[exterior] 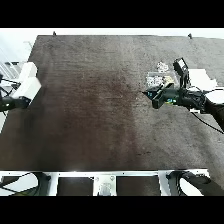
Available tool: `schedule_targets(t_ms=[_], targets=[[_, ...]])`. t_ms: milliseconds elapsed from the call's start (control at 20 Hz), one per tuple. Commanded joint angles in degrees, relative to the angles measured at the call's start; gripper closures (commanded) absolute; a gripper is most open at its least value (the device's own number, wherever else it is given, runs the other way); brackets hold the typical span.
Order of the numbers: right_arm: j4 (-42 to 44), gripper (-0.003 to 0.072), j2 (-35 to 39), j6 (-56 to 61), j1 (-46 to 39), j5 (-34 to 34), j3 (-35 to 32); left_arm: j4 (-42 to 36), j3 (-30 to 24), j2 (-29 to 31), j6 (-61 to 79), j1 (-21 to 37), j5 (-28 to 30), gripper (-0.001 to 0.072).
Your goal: Fold the box and place the chain.
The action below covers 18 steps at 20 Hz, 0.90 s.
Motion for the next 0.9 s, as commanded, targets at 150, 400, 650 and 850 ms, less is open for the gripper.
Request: schedule_targets(t_ms=[150,400,650,850], targets=[[0.02,0.0675,-0.02,-0.04,0.02,-0.74,-0.13,0.20,-3.74,1.20,0.48,5.27,7.69,0.0699],[0.02,0.0675,-0.02,-0.04,0.02,-2.08,-0.13,0.04,-3.78,0.83,2.45,5.27,14.99,0.0698],[0.00,0.0675,-0.02,-0.04,0.02,-2.73,-0.13,-4.22,-3.72,-1.25,8.46,5.27,11.21,0.0698],[0.00,0.0675,-0.02,-0.04,0.00,-2.71,-0.13,-4.94,-3.72,-4.26,11.96,5.27,8.59,0.0696]])
